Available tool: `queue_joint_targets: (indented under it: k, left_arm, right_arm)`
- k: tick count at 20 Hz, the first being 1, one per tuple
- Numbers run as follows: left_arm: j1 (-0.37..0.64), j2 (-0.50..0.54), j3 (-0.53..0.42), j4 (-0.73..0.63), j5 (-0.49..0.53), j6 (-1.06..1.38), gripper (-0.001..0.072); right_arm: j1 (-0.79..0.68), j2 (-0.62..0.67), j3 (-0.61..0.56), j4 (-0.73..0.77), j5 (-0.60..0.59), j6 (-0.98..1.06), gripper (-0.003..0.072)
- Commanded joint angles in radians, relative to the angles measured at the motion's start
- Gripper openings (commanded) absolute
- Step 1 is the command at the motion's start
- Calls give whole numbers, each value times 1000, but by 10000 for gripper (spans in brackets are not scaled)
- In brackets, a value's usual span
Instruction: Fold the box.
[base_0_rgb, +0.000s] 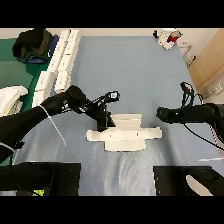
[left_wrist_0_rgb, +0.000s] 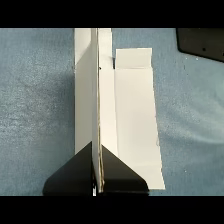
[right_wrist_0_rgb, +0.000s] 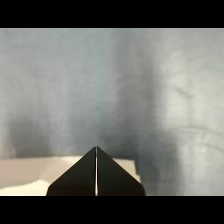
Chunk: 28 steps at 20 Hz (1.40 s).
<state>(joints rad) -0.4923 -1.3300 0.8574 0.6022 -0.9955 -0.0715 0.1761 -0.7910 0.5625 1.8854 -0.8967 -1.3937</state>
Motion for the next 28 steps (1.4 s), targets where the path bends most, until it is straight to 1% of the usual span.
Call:
queue_joint_targets:
  k: [1,3,5,7,8,10,11,12,13,18,19,21,24,28]
  left_arm:
    - [1,-1,1,1,0,0,12]
    - [1,0,0,1,0,0,12]
    - [1,-1,1,0,0,0,12]
    - [0,-1,1,1,0,0,12]
    - [0,0,0,0,0,0,12]
    - [0,-1,1,0,0,0,12]
    - [-1,0,0,0,0,0,12]
    - [-1,0,0,0,0,0,12]
    - [0,-1,0,0,0,0,11]
    - [0,0,1,0,0,0,11]
    - [0,-1,1,0,0,0,12]
    - [0,0,0,0,0,0,12]
    - [0,-1,0,0,0,0,12]
    - [0,0,1,0,0,0,12]
  right_arm:
    - [56,9,-1,93,-155,-130,0]
    - [173,34,-2,93,-202,-137,-1]
    - [343,73,-6,76,-238,-133,-2]
    - [541,121,-34,38,-242,-128,-2]
    - [645,142,-57,-5,-233,-120,-2]
    - [813,158,-107,-137,-187,-121,9]
    - [874,149,-131,-211,-152,-122,280]
    - [913,134,-148,-284,-115,-124,617]
    - [940,109,-160,-358,-77,-126,711]
    - [949,-41,-161,-574,80,-123,708]
    - [949,-64,-158,-611,106,-114,694]
    - [949,-89,-137,-669,113,-68,692]
    - [948,-90,-111,-732,109,-35,691]
    - [949,-75,-64,-743,75,-12,692]
